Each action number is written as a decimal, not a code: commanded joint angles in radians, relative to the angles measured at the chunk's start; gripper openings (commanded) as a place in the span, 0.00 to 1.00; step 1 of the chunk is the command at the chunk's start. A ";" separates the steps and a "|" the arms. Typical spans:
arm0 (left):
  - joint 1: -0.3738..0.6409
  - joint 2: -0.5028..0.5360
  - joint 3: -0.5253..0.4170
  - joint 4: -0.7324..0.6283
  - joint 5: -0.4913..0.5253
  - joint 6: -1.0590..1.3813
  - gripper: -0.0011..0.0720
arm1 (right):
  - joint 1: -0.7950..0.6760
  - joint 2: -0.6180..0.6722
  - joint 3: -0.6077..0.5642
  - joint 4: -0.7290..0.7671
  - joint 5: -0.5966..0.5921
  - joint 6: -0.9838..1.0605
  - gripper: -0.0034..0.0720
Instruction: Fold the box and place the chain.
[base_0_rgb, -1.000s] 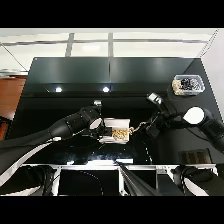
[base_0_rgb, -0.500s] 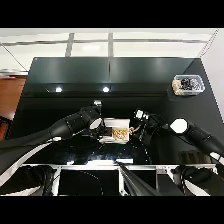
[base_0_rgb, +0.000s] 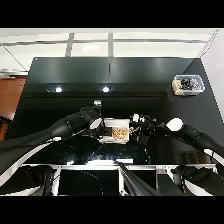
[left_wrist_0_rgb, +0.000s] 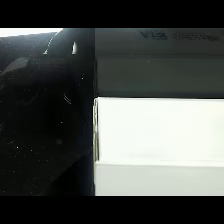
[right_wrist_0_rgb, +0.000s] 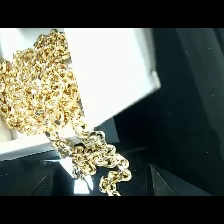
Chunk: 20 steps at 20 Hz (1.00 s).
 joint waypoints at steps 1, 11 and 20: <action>0.000 0.000 0.001 0.000 -0.001 0.000 0.06 | 0.001 -0.030 0.000 0.016 0.009 -0.034 0.98; 0.000 0.000 0.001 0.000 -0.001 0.000 0.06 | 0.001 -0.030 0.000 0.016 0.008 -0.033 0.26; 0.000 0.000 0.001 0.000 -0.002 0.000 0.06 | -0.014 0.034 0.001 -0.024 0.004 0.129 0.11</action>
